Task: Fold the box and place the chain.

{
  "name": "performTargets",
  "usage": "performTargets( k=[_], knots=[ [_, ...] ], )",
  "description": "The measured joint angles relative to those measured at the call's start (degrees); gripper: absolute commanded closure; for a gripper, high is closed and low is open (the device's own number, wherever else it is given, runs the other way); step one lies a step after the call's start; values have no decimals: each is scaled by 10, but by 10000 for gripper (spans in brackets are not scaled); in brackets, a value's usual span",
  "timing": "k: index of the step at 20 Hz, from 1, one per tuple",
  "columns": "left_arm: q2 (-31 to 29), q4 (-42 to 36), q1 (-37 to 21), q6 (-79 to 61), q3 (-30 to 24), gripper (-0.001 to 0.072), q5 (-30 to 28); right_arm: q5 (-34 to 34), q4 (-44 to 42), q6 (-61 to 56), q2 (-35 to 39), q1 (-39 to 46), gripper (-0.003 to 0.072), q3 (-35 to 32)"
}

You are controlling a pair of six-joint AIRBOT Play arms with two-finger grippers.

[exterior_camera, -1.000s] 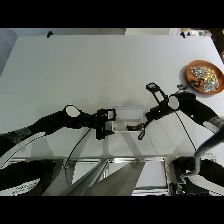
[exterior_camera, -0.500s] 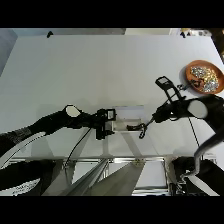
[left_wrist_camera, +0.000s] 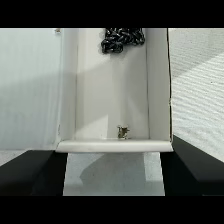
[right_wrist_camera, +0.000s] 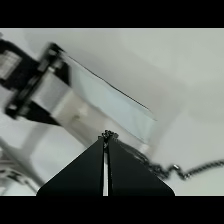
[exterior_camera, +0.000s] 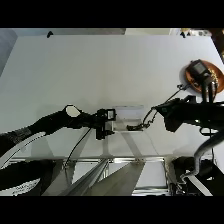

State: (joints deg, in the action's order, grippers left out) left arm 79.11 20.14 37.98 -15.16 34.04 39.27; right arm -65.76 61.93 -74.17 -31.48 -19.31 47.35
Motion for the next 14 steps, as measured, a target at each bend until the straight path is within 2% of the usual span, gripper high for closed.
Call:
performTargets(
  k=[3, 7, 14],
  knots=[
    [0, 0, 0, 0, 0, 397, 0, -8, -74, 28, 6, 0, 660, 19],
    [0, 0, 0, 0, 0, 397, 0, -10, -127, 56, 0, -7, 660, 28],
    [0, 0, 0, 0, 0, 397, 0, -4, -116, 94, -89, -96, 659, 31]
  ],
)
